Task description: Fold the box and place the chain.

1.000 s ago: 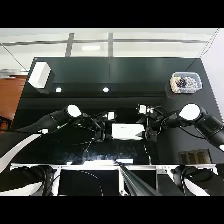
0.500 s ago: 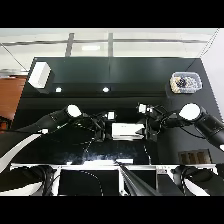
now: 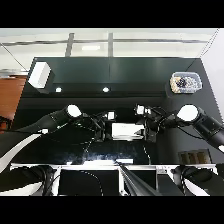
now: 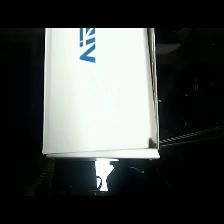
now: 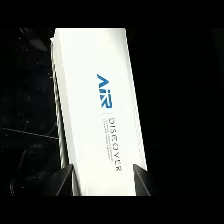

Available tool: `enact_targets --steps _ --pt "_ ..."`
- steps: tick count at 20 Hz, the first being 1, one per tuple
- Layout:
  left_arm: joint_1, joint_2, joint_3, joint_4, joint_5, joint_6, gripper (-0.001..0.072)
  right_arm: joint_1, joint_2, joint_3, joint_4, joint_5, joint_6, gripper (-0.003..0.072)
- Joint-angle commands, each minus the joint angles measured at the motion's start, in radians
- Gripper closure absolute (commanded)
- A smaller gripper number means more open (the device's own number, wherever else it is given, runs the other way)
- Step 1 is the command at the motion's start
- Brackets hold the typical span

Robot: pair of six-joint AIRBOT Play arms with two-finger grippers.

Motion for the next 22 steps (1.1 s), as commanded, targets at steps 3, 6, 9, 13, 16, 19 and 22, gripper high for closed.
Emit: enact_targets --steps 3,6,9,13,16,19,22 --pt "0.0 -0.001 0.0 0.0 0.0 0.0 0.0345 0.003 0.0 0.0 0.0 -0.01 0.014 0.0269" --pt "0.0 -0.001 0.0 0.0 0.0 0.0 0.0345 0.003 0.0 0.0 0.0 -0.01 0.014 0.0269" --pt "0.0 -0.001 0.0 0.0 0.0 0.0 0.0345 0.003 0.0 -0.003 0.0 -0.01 0.054 0.0269" --pt "0.0 -0.001 0.0 0.0 0.0 0.0 0.0345 0.003 0.0 -0.022 0.0 -0.008 0.059 0.0269" --pt "0.0 -0.001 0.0 0.0 0.0 0.0 0.0345 0.003 0.0 -0.022 0.0 -0.005 0.059 0.0266" --pt "0.0 -0.001 0.0 0.0 0.0 0.0 0.0345 0.003 0.0 -0.022 0.0 -0.006 0.059 0.0154" --pt "0.0 -0.001 0.0 0.0 0.0 0.0 0.0345 0.003 0.0 -0.022 0.0 -0.006 0.059 0.0153"
